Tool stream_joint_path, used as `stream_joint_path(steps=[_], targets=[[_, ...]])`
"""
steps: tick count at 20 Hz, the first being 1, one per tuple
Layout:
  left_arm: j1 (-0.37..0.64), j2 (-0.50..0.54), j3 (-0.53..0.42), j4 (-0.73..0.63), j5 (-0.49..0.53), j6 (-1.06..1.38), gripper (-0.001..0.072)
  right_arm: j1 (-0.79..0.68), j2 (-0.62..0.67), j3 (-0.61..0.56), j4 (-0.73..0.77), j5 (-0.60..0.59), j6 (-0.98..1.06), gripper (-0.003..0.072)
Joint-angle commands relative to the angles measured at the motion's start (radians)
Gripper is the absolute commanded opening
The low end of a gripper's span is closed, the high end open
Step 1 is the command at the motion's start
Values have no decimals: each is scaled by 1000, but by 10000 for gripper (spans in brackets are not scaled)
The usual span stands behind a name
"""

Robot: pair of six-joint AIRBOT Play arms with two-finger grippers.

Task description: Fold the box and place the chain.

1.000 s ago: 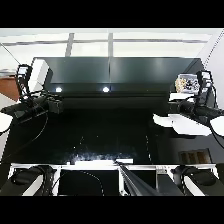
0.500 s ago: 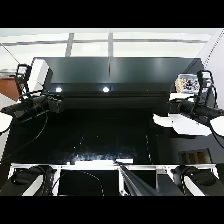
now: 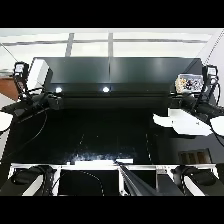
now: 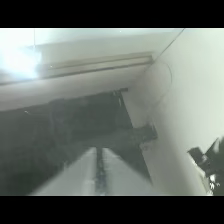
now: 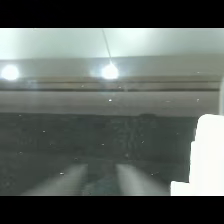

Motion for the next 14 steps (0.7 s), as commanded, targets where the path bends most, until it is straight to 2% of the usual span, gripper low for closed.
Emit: stream_joint_path(steps=[1, 3, 4, 7, 10, 12, 14], targets=[[0, -22, 0, 0, 30, -14, 708, -22, -30, 0, -17, -2, 55, 713], [0, -24, 0, 0, 21, -15, 707, -97, -32, 14, -39, 20, 68, 712], [0, -24, 0, 0, 22, -14, 706, -181, -32, 33, -56, 38, 69, 713], [-1, -25, 0, 0, 21, -14, 687, -549, -51, 75, -50, 44, 73, 712], [-1, -25, 0, -1, 8, -14, 687, -926, -142, 77, 48, 73, 47, 712], [-1, -25, 0, -1, -1, -15, 687, -1104, -237, 96, 135, 122, -77, 712], [-1, -25, 0, -1, -6, -15, 687, -1212, -373, 167, 281, 229, -277, 712]])
